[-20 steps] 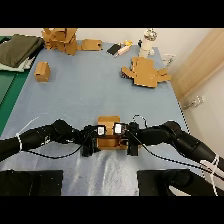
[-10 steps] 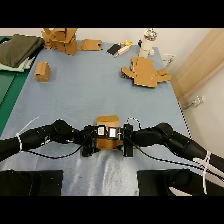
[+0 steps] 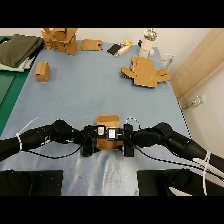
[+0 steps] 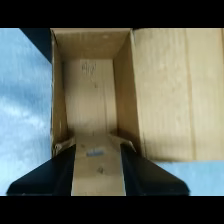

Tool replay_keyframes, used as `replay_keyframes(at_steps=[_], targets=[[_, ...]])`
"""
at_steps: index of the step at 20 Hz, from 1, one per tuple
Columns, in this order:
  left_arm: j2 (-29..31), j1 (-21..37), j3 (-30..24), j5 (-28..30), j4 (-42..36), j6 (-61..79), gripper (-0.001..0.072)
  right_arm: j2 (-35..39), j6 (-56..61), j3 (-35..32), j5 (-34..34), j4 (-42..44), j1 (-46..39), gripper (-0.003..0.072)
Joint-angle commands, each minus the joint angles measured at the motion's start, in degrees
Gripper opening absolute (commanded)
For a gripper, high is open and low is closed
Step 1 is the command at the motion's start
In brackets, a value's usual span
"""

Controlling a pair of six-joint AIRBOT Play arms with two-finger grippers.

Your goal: Fold the box.

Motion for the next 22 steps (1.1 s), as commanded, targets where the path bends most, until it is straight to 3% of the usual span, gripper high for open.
replay_keyframes(at_steps=[1,3,5,7,8,9,10,12,15,17,22], targets=[[0.0,0.0,0.0,0.0,0.1,0.0,0.0351,3.5,19.3,2.4,-12.2,-18.5,-0.1,0.0452],[0.0,0.0,0.0,0.0,0.1,0.0,0.0351,6.8,38.0,4.7,-22.1,-32.5,-0.1,0.0450],[0.0,0.0,0.0,0.0,0.1,0.0,0.0350,10.4,50.8,5.0,-27.1,-41.4,-1.1,0.0412],[0.0,0.0,0.0,0.0,0.1,0.0,0.0351,12.9,60.1,5.0,-28.5,-44.3,-4.5,0.0119],[0.0,0.0,0.0,0.0,0.1,0.0,0.0350,13.0,63.6,4.9,-28.7,-43.3,-7.3,0.0083],[0.0,0.0,0.0,0.0,0.1,0.0,0.0350,12.8,65.7,4.5,-28.8,-41.1,-10.8,0.0068],[0.0,0.0,0.0,0.0,0.1,0.0,0.0350,12.1,66.6,3.7,-28.5,-37.9,-15.1,0.0005],[0.0,0.0,0.0,0.0,0.1,0.0,0.0351,10.2,66.7,1.8,-24.6,-27.0,-24.0,0.0004],[0.0,0.0,0.0,0.0,0.1,0.0,0.0351,7.7,57.8,-0.9,-17.8,-8.1,-34.6,0.0003],[0.0,0.0,0.0,0.0,0.1,0.0,0.0351,6.0,52.8,-1.2,-17.1,0.0,-37.5,0.0004],[0.0,0.0,0.0,0.0,0.1,0.0,0.0350,0.3,48.0,-2.3,-18.0,8.8,-37.9,0.0004]])
